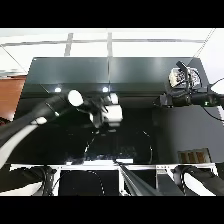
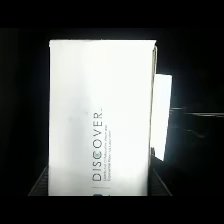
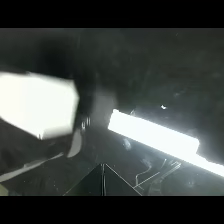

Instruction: Fold the box and place the chain.

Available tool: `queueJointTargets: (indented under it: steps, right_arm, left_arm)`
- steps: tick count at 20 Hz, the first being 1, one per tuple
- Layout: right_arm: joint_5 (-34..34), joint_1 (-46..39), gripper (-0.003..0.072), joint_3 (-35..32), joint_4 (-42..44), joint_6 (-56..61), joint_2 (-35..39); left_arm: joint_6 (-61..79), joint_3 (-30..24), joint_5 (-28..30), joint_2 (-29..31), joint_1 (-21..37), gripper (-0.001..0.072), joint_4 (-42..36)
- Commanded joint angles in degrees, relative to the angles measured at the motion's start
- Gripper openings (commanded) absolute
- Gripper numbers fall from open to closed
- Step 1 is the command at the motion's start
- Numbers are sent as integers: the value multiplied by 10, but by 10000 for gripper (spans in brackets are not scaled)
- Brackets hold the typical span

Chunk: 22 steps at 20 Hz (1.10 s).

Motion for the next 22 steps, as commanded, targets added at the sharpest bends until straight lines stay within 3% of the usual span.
queueJointTargets:
  steps: [1,4,7,9,12,16,17,18,22]
  right_arm:
    - [-16,0,14,0,3,0,0]
    - [-20,0,14,0,9,0,0]
    - [-19,2,14,0,11,1,0]
    - [-20,4,14,0,13,2,0]
    - [-23,12,14,0,15,3,0]
    - [-31,29,14,0,18,5,0]
    - [-34,34,14,0,18,5,0]
    - [-36,38,14,0,18,5,0]
    - [-55,40,14,0,10,5,0]
  left_arm:
    - [-162,61,9,0,168,358,83]
    - [-329,161,31,-53,342,357,94]
    - [-365,334,-65,-176,453,352,114]
    - [-414,424,-116,-250,491,352,113]
    - [-416,485,-131,-320,507,352,124]
    - [-397,510,-118,-370,495,367,125]
    - [-403,510,-106,-371,491,586,138]
    - [-424,513,-99,-369,487,720,151]
    - [-544,633,-187,-337,470,715,196]
